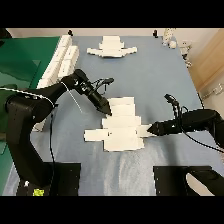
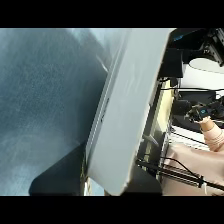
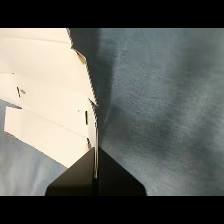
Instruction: Fold the box.
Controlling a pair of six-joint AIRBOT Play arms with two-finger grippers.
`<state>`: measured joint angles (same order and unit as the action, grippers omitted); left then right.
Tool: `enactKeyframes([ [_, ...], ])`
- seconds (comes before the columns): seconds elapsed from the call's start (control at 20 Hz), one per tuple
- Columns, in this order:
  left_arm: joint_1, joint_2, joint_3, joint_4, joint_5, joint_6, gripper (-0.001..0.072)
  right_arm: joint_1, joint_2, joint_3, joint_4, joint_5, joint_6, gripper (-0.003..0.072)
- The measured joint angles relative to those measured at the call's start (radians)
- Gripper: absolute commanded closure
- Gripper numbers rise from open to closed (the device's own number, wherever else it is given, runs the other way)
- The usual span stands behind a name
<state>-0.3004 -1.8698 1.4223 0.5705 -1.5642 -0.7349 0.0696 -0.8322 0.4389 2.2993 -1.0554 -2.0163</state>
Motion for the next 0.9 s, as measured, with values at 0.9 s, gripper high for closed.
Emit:
enactKeyframes([
  [0.9,-0.030,0.000,0.000,-0.018,0.067,0.013,0.0629,0.000,-0.028,0.000,-0.007,0.000,-0.008,0.0685],
])
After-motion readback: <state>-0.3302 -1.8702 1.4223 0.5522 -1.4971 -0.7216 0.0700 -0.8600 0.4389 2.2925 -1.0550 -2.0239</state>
